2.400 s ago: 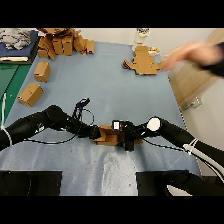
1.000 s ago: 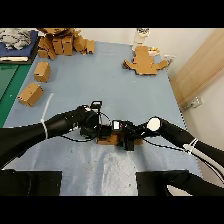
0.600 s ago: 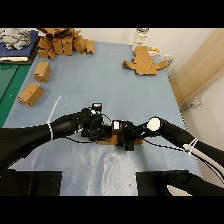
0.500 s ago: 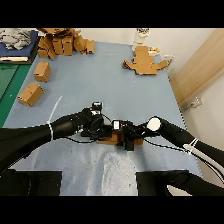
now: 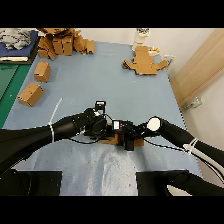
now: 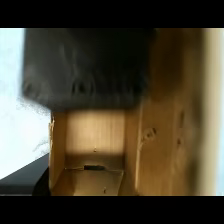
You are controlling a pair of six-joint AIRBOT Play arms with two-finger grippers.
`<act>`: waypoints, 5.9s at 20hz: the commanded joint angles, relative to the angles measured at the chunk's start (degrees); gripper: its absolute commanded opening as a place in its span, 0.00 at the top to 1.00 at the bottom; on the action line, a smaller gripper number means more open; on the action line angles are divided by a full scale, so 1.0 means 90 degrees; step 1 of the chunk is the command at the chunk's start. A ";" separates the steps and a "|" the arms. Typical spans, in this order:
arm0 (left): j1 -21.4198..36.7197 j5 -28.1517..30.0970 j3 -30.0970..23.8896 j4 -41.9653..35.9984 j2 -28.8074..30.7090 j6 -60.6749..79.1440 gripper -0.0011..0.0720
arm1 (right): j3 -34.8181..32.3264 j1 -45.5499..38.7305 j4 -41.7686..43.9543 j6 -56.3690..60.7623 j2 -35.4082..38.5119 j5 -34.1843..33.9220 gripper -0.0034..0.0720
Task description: Fold the box.
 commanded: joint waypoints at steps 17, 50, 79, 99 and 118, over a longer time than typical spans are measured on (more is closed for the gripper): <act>-0.0168 -0.2200 -0.0124 0.0624 0.1787 0.2154 0.97 | 0.0002 -0.0002 -0.0010 0.0000 0.0000 -0.0007 0.19; 0.2533 0.0911 -0.2266 -0.5498 0.0950 1.6245 0.03 | 0.0002 -0.0002 0.0109 0.0000 0.0000 -0.0027 0.19; 0.2407 0.1095 -0.2188 -0.4656 0.1124 1.5268 0.03 | 0.0002 -0.0002 0.0085 0.0000 -0.0002 -0.0012 0.19; 0.2730 0.1115 -0.2662 -0.6640 0.0984 1.7415 0.03 | 0.0002 -0.0002 0.0083 0.0000 -0.0002 -0.0012 0.19; 0.2737 0.1282 -0.2664 -0.6953 0.0772 1.7583 0.03 | 0.0002 -0.0002 0.0061 0.0000 -0.0002 -0.0010 0.19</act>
